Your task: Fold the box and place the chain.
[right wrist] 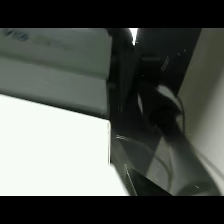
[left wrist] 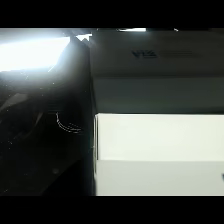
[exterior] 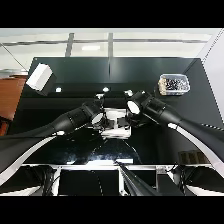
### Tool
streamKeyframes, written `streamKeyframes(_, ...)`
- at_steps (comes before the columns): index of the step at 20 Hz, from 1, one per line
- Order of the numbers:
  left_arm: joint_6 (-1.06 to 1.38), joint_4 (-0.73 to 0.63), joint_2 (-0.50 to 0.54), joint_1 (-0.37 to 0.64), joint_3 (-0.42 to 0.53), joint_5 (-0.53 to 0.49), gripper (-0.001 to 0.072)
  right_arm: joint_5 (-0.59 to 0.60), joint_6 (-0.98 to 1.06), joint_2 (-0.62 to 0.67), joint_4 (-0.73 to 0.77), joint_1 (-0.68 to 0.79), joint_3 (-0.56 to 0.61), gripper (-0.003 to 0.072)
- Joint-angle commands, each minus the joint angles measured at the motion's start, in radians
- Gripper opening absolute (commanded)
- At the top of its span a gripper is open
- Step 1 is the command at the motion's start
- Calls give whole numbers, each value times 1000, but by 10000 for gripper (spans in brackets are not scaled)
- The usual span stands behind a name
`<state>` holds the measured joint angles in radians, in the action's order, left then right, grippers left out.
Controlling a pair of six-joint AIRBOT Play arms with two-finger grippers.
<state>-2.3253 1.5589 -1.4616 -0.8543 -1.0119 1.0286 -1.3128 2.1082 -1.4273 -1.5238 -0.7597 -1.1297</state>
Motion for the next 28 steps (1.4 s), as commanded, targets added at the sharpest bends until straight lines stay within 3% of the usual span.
streamKeyframes(1,0,0,0,0,0,-4,30,-86,-125,68,-37,13,-35,335)
streamKeyframes(4,0,0,0,0,0,-3,30,-109,-174,180,-124,84,-35,335)
streamKeyframes(7,-1,0,0,1,0,-1,30,-120,-206,253,-323,203,-34,335)
streamKeyframes(9,-1,0,0,1,0,1,30,-61,-206,258,-406,320,-28,335)
streamKeyframes(11,-1,0,0,1,0,1,30,89,-204,256,-405,460,3,359)
streamKeyframes(12,-1,0,0,1,0,0,30,160,-204,246,-389,521,19,606)
streamKeyframes(13,-1,0,0,1,0,1,30,219,-205,227,-365,579,24,690)
streamKeyframes(18,-1,0,0,1,0,2,30,472,-206,55,-258,740,-26,689)
streamKeyframes(22,-1,0,0,1,0,2,30,443,-209,-138,-254,754,-167,686)
streamKeyframes(23,-1,0,0,1,0,2,30,433,-209,-177,-248,756,-192,558)
streamKeyframes(24,-1,0,0,1,0,2,30,426,-209,-207,-242,756,-211,524)
streamKeyframes(28,-1,0,0,0,0,2,30,457,-209,-269,-240,759,-242,524)
